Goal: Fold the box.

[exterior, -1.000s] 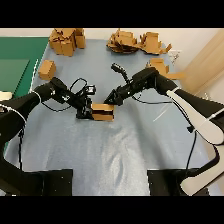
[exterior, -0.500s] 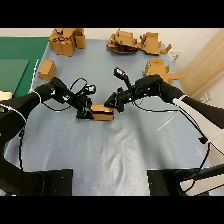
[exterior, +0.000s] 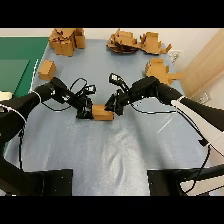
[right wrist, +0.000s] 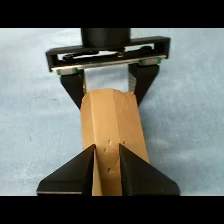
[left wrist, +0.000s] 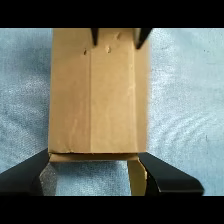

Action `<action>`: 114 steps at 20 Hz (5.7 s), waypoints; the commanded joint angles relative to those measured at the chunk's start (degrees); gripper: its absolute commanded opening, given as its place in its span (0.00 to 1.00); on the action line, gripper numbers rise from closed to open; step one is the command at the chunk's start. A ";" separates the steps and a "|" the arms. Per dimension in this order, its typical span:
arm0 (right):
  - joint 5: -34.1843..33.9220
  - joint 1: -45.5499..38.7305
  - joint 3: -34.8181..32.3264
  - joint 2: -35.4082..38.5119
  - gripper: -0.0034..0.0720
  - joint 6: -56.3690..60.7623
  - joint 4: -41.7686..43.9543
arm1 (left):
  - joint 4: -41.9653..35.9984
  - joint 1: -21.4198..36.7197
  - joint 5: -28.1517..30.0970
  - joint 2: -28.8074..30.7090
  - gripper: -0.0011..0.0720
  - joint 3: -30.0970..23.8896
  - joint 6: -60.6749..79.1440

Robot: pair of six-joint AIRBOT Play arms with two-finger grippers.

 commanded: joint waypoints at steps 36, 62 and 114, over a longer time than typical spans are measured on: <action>6.84 5.46 0.44 2.01 0.40 -0.11 -11.10 | -0.09 0.04 -0.94 -0.02 0.56 0.04 0.17; -1.73 5.53 0.44 2.25 0.33 5.99 -10.73 | -0.09 0.04 -0.98 -0.02 0.56 0.04 0.17; 33.35 17.55 -14.64 8.20 0.05 59.36 -28.02 | -0.07 0.09 -0.50 -0.02 0.56 0.04 0.17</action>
